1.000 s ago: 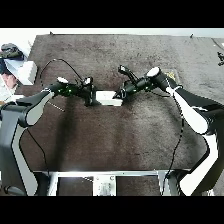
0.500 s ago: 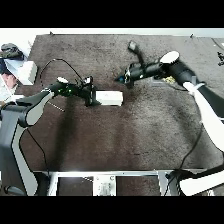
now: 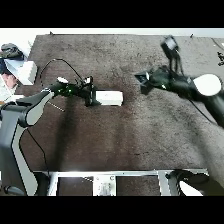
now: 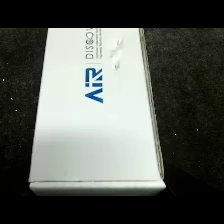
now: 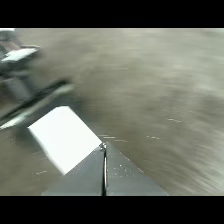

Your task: Fold the box and place the chain.

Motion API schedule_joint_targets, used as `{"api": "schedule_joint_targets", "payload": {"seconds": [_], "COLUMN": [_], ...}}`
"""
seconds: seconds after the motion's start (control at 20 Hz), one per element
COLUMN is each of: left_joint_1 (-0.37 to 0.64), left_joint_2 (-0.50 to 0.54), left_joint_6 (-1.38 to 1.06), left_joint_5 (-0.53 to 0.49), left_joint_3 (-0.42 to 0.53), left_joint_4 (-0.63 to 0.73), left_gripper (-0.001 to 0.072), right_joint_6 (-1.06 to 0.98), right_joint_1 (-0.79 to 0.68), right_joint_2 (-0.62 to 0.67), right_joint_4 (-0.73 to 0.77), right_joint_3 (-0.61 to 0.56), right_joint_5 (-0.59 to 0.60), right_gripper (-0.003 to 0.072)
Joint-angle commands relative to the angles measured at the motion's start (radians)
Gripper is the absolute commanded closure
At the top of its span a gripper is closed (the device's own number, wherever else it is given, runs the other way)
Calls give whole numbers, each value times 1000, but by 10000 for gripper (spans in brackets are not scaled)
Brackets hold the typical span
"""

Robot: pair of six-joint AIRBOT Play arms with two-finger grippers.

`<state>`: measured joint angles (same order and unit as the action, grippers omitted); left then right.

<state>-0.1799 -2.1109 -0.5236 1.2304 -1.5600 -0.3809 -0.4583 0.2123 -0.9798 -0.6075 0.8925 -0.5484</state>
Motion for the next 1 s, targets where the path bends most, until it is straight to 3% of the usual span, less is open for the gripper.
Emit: {"api": "schedule_joint_targets", "payload": {"seconds": [0.0,0.25,0.45,0.65,0.9,0.95], "left_joint_1": [0,0,0,0,0,0], "left_joint_2": [0,0,0,0,0,0], "left_joint_6": [-1,-1,-1,-1,-1,-1], "left_joint_5": [0,0,0,-2,-1,2], "left_joint_3": [0,0,0,0,0,0], "left_joint_4": [0,-1,0,6,32,39], "left_gripper": [239,239,239,240,240,240], "right_joint_6": [-17,-49,-116,-149,-534,-513], "right_joint_1": [0,0,-27,-132,-240,-270], "right_joint_2": [303,682,891,924,922,922], "right_joint_4": [-10,-14,-14,-42,-22,-58], "right_joint_3": [-330,-649,-804,-870,-878,-878], "right_joint_5": [389,421,440,426,399,377], "right_gripper": [676,676,676,676,676,676]}}
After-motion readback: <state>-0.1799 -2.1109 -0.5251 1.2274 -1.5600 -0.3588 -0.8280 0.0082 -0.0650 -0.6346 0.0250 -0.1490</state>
